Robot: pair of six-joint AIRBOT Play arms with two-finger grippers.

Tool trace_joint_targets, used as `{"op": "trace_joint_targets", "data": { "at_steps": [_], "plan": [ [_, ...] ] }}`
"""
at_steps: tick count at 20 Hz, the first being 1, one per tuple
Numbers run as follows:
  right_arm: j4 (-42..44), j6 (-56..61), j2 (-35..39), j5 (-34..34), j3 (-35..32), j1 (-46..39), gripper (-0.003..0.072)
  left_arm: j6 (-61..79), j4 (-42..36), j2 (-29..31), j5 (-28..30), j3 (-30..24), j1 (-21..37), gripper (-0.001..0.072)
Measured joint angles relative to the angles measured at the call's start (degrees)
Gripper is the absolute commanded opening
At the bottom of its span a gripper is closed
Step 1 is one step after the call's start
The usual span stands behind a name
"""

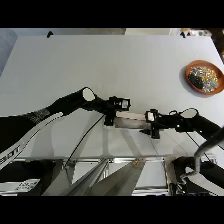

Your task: Fold the box and place the chain.

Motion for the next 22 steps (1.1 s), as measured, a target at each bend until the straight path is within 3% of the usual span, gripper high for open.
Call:
{"op": "trace_joint_targets", "data": {
  "at_steps": [22],
  "plan": [
    [-0.1, 0.0, 0.0, -0.2, 0.0, 0.0, 0.0406, 0.0, 0.0, 0.0, 0.0, 0.0, 0.0, 0.001]
  ]
}}
